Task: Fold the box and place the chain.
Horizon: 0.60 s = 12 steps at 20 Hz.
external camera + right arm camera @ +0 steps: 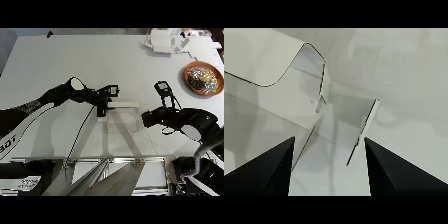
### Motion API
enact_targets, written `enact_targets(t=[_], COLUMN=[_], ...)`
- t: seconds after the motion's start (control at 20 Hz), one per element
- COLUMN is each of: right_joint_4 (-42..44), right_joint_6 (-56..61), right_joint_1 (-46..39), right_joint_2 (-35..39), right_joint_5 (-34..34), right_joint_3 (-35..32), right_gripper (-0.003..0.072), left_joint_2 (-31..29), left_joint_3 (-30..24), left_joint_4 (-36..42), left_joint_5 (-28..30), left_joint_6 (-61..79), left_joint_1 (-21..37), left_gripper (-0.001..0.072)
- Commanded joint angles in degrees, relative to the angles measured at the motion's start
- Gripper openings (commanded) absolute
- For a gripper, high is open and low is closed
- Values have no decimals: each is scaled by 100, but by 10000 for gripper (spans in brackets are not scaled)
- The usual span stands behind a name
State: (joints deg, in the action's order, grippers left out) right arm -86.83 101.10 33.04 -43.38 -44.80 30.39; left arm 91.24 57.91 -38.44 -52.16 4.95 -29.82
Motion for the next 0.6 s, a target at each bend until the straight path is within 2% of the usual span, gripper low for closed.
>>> enact_targets(t=[0.0,0.05,0.1,0.15,0.2,0.5,0.55], right_joint_4=[13,57,74,166,284,1668,2061], right_joint_6=[-1064,-1541,-2083,-2623,-3145,-5772,-6487], right_joint_1=[7,13,24,22,22,22,-13], right_joint_2=[2,2,-2,-17,-39,-57,-57], right_joint_5=[-26,-22,-13,-7,35,35,120], right_joint_3=[4,-7,-28,-55,-103,-407,-522], right_gripper=[431,305,141,25,7,6,7], left_joint_2=[0,0,0,0,0,0,0], left_joint_3=[-4,-4,-4,-4,-4,-4,-4], left_joint_4=[-13,-13,-13,-13,-13,-13,-13], left_joint_5=[-22,-20,-20,-22,-20,-35,-39], left_joint_6=[-11,-11,-11,-9,-9,-9,-9], left_joint_1=[-4,-4,-4,-4,-4,-4,-4], left_gripper=[9,9,9,9,9,9,9])
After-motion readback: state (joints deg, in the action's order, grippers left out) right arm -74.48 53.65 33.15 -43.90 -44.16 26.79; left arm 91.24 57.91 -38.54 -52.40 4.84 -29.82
